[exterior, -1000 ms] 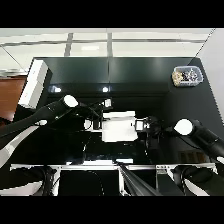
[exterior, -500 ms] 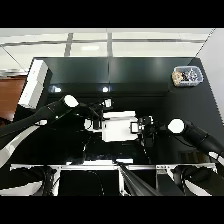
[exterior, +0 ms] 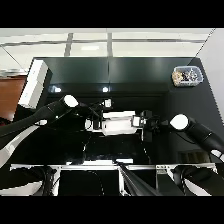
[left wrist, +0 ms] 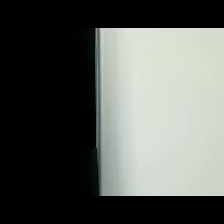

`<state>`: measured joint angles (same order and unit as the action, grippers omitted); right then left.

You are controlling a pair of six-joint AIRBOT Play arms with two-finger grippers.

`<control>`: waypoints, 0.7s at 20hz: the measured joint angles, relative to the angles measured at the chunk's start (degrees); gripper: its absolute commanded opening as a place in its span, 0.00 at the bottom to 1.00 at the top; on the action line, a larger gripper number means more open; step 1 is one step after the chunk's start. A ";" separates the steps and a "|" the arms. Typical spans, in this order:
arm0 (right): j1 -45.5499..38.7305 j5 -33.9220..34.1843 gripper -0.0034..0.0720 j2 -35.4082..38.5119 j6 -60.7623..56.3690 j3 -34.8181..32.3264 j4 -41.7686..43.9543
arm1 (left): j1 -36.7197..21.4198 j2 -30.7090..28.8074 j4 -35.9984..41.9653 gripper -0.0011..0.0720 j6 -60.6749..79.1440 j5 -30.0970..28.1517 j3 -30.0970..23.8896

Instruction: Fold the box and place the chain.

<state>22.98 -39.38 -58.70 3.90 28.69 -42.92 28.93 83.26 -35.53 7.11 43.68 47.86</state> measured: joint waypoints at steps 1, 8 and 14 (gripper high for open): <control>-0.70 -0.20 0.99 0.07 0.42 0.44 1.11 | 0.00 0.00 0.00 0.06 0.00 0.17 0.00; -5.29 -1.53 0.99 -1.27 7.30 1.62 9.88 | 0.00 0.00 0.00 0.06 -0.07 0.44 0.00; -6.27 -6.36 0.99 -5.68 11.30 1.68 15.21 | 0.00 0.00 -0.15 0.06 0.00 1.79 0.00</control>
<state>16.71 -45.74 -64.38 15.20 30.37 -27.70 28.93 83.26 -35.68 7.11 45.47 47.86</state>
